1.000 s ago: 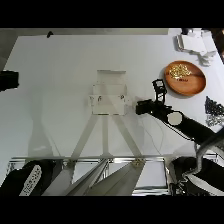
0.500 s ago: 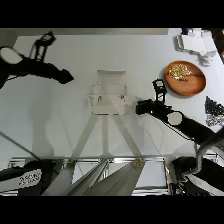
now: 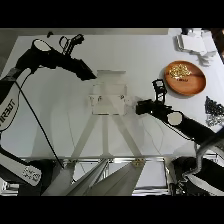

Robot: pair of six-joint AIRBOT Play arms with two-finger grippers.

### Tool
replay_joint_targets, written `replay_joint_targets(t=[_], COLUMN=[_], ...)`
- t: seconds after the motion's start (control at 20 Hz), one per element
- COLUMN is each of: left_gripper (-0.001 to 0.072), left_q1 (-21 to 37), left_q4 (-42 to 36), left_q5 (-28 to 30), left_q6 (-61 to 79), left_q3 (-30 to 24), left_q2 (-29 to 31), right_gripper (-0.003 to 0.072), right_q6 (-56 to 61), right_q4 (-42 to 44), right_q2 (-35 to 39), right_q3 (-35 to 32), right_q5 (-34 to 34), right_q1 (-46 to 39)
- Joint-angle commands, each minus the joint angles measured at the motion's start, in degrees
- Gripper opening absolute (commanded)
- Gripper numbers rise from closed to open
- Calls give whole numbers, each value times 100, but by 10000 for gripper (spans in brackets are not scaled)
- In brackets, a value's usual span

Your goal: Fold the box and place the chain.

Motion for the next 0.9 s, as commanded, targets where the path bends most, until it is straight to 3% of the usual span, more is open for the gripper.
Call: replay_joint_targets(t=[0.0, 0.35, 0.6, 0.85], left_gripper=[705, 703, 702, 702], left_q1=[-153, -247, -111, -166], left_q4=[-264, 400, 367, -2], left_q5=[-44, -208, -673, -782], left_q6=[243, -52, -807, -828], left_q3=[367, 367, 367, 367], left_q2=[-402, -498, -518, -581], right_gripper=[16, 16, 16, 16], right_q6=[0, 0, 0, 0], right_q4=[0, 0, 0, 0], right_q2=[4, 4, 4, 4], right_q3=[-4, -4, -4, -4], right_q5=[2, 2, 2, 2], right_q1=[7, 7, 7, 7])
